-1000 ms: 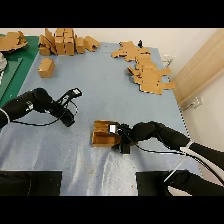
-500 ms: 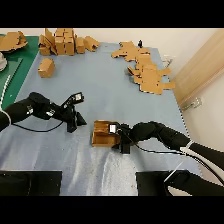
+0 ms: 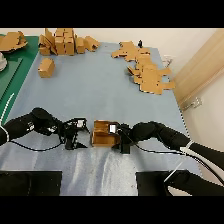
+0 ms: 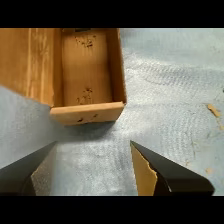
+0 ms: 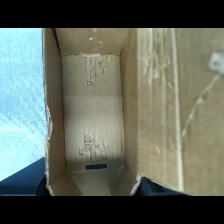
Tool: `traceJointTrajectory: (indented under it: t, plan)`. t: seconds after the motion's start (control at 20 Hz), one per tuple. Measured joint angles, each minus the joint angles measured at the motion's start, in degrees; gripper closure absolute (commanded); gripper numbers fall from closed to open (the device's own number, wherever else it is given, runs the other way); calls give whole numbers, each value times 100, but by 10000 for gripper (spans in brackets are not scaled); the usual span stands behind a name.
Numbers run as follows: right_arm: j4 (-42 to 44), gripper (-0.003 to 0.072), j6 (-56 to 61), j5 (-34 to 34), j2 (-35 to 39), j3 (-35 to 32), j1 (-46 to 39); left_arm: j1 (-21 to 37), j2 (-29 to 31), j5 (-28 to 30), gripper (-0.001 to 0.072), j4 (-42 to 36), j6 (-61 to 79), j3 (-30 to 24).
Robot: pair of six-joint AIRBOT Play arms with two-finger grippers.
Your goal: Fold the box.
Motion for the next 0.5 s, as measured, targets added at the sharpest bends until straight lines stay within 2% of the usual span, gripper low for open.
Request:
traceJointTrajectory:
  t: [0.35, 0.5]
  plan:
    - [0, 170, 0, -2, 0, 0, -2, -785, 20, 1058, 13, -48, -833, -39]
    - [0, 170, 0, -2, 0, 2, 0, -955, 20, 1311, 13, -83, -994, -39]
